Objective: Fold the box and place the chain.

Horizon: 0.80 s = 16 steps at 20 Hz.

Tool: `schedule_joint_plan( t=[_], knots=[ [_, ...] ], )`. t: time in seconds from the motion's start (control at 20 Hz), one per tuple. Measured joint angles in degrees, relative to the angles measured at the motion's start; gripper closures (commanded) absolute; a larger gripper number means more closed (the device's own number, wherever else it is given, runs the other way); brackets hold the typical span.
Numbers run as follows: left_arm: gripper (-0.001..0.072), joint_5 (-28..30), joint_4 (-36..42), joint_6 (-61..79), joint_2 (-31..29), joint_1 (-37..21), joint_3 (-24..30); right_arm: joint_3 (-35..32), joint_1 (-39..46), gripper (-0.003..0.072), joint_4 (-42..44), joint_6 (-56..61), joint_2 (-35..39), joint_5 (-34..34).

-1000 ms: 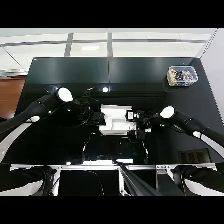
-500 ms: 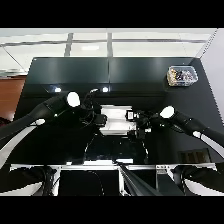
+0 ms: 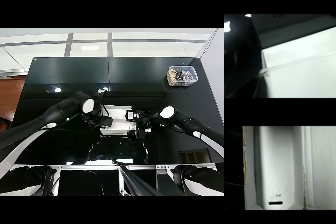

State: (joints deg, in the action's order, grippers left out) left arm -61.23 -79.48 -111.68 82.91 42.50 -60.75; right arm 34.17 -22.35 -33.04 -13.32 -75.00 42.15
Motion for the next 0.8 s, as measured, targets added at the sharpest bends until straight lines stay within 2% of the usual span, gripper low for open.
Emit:
schedule_joint_plan(
  t=[0.4,0.8],
  knots=[
    [0.0361,-3.7,-3.7,-12.4,2.4,2.7,-2.4,0.0,0.0,0.0504,0.0,0.0,0.0,0.0],
    [0.0360,-3.2,-4.0,-15.6,3.3,2.9,-2.6,0.0,0.0,0.0503,0.0,0.0,0.0,0.0]
  ],
)
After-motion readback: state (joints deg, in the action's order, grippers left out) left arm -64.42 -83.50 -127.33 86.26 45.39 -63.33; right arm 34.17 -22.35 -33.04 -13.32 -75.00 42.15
